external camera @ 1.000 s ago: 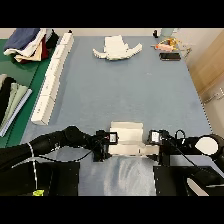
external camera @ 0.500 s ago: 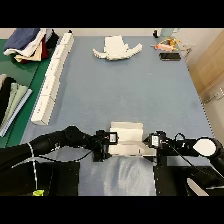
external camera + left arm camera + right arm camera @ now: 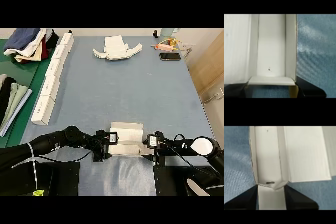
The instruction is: Fold the box.
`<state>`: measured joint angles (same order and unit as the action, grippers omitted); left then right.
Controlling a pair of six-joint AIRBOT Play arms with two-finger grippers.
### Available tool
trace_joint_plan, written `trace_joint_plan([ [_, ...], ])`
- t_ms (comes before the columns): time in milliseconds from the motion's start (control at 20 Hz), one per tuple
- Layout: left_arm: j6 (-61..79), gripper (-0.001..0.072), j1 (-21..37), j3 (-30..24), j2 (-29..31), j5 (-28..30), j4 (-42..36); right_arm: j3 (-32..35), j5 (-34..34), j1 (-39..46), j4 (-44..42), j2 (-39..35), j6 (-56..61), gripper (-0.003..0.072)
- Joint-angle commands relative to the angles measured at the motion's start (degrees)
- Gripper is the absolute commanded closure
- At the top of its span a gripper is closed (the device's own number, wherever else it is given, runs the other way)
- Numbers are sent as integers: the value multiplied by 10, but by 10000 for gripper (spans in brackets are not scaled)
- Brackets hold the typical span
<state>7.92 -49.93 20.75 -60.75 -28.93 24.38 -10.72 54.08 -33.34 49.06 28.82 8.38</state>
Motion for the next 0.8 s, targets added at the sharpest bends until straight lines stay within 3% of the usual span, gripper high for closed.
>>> trace_joint_plan([
  [0, 0, 212, 0, 0, 0, 0, 0, 0, -12, -14, -5, 12, -1, 285],
  [100, 0, 212, 0, 0, 0, 0, 0, 0, -12, -14, -5, 11, 1, 326],
  [150, 0, 212, 0, 0, 0, 0, 0, 0, -13, -14, -5, 11, 1, 382],
  [300, 0, 212, 0, 0, 0, 0, 0, 0, -26, -14, -5, 11, 1, 407],
  [400, 0, 212, 0, 0, 0, 0, 0, 0, -37, -14, -5, 11, 1, 463],
  [550, 0, 212, 0, 0, 0, 0, 0, 0, -36, -14, 2, 11, 1, 457],
  [650, 0, 212, 0, 0, 0, 0, 0, 0, -36, -14, 12, 11, 1, 301],
  [750, 0, 212, 0, 0, 0, 0, 0, 0, -36, -14, 23, 11, 1, 300],
])
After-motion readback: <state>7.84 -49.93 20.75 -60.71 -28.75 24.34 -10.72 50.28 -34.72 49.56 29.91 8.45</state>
